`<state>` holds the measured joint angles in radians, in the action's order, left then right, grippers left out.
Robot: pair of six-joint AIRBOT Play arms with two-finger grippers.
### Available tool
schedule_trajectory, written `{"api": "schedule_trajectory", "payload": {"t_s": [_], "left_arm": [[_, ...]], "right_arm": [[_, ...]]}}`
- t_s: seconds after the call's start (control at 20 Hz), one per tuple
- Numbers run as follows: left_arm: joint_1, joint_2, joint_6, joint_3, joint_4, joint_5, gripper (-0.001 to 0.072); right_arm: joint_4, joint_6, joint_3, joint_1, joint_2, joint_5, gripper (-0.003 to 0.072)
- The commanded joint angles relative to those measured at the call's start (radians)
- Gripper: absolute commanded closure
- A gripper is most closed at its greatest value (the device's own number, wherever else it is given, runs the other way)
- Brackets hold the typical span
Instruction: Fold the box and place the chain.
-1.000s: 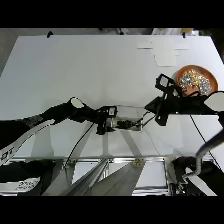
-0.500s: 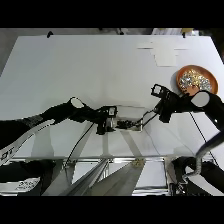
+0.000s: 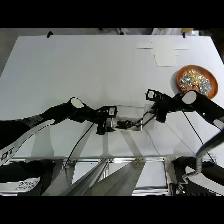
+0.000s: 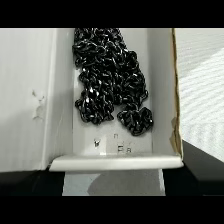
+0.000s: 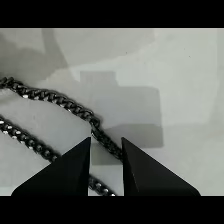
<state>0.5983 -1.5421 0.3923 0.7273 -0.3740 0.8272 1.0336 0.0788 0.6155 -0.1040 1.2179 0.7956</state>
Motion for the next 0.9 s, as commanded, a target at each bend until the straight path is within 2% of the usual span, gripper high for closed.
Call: {"api": "schedule_trajectory", "payload": {"t_s": [0.0,0.4,0.6,0.65,0.85], "left_arm": [[0.0,0.0,0.0,0.0,0.0,0.0,0.035],[0.0,0.0,0.0,0.0,0.0,0.0,0.035],[0.0,0.0,0.0,0.0,0.0,0.0,0.035],[0.0,0.0,0.0,0.0,0.0,0.0,0.035],[0.0,0.0,0.0,0.0,0.0,0.0,0.035]], "right_arm": [[-0.047,-0.061,-0.001,-0.021,0.028,-0.004,0.0501],[-0.017,-0.026,-0.001,-0.034,0.055,-0.053,0.052],[-0.018,-0.023,-0.001,-0.034,0.066,-0.052,0.0592],[-0.018,-0.023,-0.001,-0.034,0.065,-0.044,0.0663],[-0.018,-0.023,-0.001,-0.031,-0.019,0.006,0.0671]]}}
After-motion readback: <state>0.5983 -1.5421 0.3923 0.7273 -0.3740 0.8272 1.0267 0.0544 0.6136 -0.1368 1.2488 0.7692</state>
